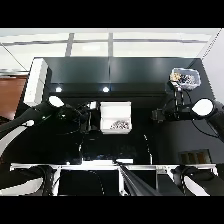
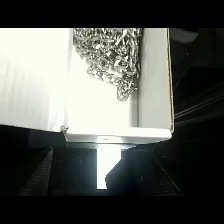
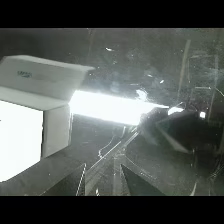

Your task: Fold the box and place the chain.

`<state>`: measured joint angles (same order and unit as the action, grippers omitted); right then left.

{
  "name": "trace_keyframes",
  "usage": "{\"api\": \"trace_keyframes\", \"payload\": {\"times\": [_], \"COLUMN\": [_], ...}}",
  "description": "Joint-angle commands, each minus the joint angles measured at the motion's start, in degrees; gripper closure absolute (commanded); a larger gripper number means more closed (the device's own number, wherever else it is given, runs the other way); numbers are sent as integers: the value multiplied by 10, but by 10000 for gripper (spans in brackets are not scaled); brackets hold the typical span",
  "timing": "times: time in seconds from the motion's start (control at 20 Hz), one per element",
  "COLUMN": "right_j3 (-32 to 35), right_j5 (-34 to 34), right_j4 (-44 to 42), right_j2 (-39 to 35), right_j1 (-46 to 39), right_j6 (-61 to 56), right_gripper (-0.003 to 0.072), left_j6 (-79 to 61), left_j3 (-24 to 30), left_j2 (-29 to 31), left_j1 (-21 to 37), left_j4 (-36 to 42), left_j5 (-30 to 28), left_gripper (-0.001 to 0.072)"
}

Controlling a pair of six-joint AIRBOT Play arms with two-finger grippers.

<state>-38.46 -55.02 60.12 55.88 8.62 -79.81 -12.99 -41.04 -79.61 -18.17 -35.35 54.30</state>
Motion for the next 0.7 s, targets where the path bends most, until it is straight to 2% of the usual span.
{"api": "trace_keyframes", "payload": {"times": [0.0,0.55,0.6,0.65], "right_j3": [0,0,0,0], "right_j5": [2,2,2,3], "right_j4": [-1,-1,-1,-1], "right_j2": [0,0,0,0], "right_j1": [1,1,1,1], "right_j6": [-1,-1,-1,-1], "right_gripper": [448,448,448,448], "left_j6": [19,8,0,-8], "left_j3": [1,1,1,1], "left_j2": [-1,-11,-11,-12], "left_j1": [-6,-29,-33,-38], "left_j4": [-7,33,32,31], "left_j5": [13,-17,-18,-22], "left_gripper": [-9,-5,0,44]}}
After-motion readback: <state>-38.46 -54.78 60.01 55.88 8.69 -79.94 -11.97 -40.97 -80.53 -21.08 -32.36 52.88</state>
